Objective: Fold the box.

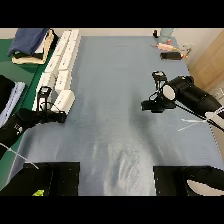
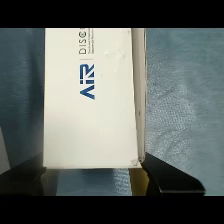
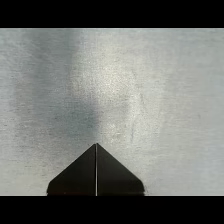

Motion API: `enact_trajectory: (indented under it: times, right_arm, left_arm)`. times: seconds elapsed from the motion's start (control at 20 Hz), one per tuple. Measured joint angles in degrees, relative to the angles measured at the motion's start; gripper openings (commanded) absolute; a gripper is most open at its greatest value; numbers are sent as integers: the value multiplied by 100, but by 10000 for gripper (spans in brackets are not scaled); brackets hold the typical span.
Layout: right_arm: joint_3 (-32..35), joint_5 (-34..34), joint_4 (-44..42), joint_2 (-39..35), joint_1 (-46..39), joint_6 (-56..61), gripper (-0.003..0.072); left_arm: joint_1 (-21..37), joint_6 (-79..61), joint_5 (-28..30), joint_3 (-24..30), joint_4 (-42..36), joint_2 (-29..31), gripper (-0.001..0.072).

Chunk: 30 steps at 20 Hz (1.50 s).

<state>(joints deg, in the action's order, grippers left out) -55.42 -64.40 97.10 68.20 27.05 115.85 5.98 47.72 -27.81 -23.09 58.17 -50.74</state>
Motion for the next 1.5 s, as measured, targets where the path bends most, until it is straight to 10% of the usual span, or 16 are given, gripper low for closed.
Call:
enact_trajectory:
  times: [0.75,1.5]
  right_arm:
    - [0,-76,2,0,0,-35,3]
    - [0,-26,-2,0,4,-44,3]
  left_arm:
    - [13,544,1375,76,28,-540,518]
    - [13,570,1495,74,11,-885,519]
